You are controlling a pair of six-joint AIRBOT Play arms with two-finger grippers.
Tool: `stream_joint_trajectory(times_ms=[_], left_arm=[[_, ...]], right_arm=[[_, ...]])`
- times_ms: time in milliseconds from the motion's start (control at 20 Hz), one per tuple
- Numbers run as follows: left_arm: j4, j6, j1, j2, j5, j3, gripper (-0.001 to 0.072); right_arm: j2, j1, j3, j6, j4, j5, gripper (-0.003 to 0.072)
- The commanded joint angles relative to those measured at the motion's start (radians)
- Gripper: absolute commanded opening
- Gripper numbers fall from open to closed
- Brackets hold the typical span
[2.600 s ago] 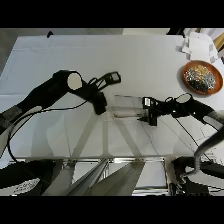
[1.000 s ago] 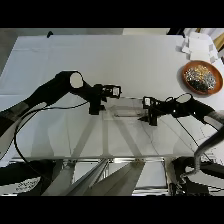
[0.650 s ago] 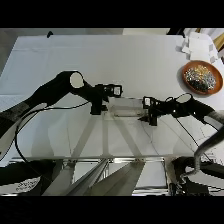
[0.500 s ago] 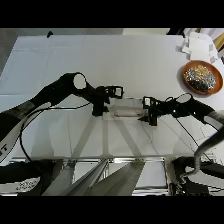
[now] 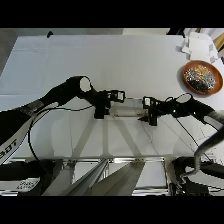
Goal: Fold the box and place the chain.
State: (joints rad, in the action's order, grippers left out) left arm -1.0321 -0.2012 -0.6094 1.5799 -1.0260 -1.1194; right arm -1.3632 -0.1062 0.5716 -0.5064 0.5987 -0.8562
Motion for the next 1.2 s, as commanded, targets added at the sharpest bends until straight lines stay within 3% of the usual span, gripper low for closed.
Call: stream_joint_trajectory(times_ms=[0, 150, 200, 250, 450, 550, 800, 900, 1050, 1150], left_arm=[[0.007, 0.036, -0.016, 0.007, 0.013, 0.0, 0.031], [0.01, 0.048, -0.027, 0.007, 0.024, 0.0, 0.0298], [0.012, 0.048, -0.031, 0.007, 0.024, 0.0, 0.0223], [0.016, 0.048, -0.035, 0.007, 0.027, 0.0, 0.0194], [0.031, 0.047, -0.048, 0.007, 0.112, 0.0, 0.0184], [0.038, 0.047, -0.058, 0.008, 0.131, 0.0, 0.0075], [0.079, 0.044, -0.075, 0.018, 0.133, 0.0, 0.0062], [0.096, 0.044, -0.084, 0.033, 0.132, 0.0, 0.0005], [0.101, 0.044, -0.096, 0.046, 0.133, 0.0, 0.0048], [0.1, 0.044, -0.097, 0.045, 0.133, 0.0, 0.0223]], right_arm=[[0.0, 0.0, 0.0, 0.0, 0.0, 0.0, 0.04], [0.0, -0.001, 0.0, 0.0, 0.0, 0.0, 0.04], [0.0, -0.001, 0.0, 0.0, 0.0, 0.0, 0.04], [0.0, 0.0, 0.0, 0.0, 0.0, 0.0, 0.04], [0.0, 0.0, 0.0, 0.0, 0.0, 0.0, 0.04], [0.0, 0.0, 0.0, 0.0, 0.0, 0.0, 0.04], [0.0, 0.0, 0.0, 0.0, 0.0, 0.0, 0.04], [0.0, 0.0, 0.0, 0.0, 0.0, 0.0, 0.04], [0.0, 0.0, 0.0, 0.0, 0.0, 0.0, 0.04], [0.0, 0.0, 0.0, 0.0, 0.0, 0.0, 0.04]])
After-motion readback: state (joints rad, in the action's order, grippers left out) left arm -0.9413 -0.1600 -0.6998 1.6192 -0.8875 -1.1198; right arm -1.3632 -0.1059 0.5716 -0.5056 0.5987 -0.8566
